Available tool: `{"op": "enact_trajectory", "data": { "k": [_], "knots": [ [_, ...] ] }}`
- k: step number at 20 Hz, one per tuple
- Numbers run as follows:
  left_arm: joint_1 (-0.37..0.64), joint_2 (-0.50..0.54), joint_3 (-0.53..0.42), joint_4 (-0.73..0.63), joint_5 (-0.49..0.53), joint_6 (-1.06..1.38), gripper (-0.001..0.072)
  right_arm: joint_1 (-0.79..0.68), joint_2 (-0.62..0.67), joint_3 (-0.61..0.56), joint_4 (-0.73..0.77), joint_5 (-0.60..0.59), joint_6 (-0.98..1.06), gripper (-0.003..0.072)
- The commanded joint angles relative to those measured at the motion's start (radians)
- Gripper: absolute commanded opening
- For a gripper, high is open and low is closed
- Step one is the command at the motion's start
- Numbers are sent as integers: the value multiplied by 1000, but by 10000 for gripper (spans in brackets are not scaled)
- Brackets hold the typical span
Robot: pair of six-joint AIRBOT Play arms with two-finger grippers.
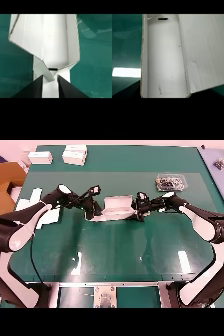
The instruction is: Fold the box and place the chain.
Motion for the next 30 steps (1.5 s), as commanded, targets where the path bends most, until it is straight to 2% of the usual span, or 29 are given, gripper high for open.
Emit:
{"op": "enact_trajectory", "data": {
  "k": [1,8,15,22,24,25,30],
  "knots": [
    [-1,0,0,-22,-2,1,228,0,0,1,1,-2,1,576],
    [-2,-2,0,-85,19,3,228,0,0,1,1,-2,1,575],
    [-53,-3,0,-90,100,40,228,0,0,1,1,-2,1,575],
    [-53,-5,0,-113,109,56,231,0,0,1,1,-2,1,575],
    [-53,-9,0,-128,116,65,437,0,0,1,1,-2,1,575],
    [-53,-10,0,-136,124,66,494,0,0,1,1,-2,1,575],
    [-53,-11,0,-155,133,65,494,0,0,1,1,-2,1,575]
  ]
}}
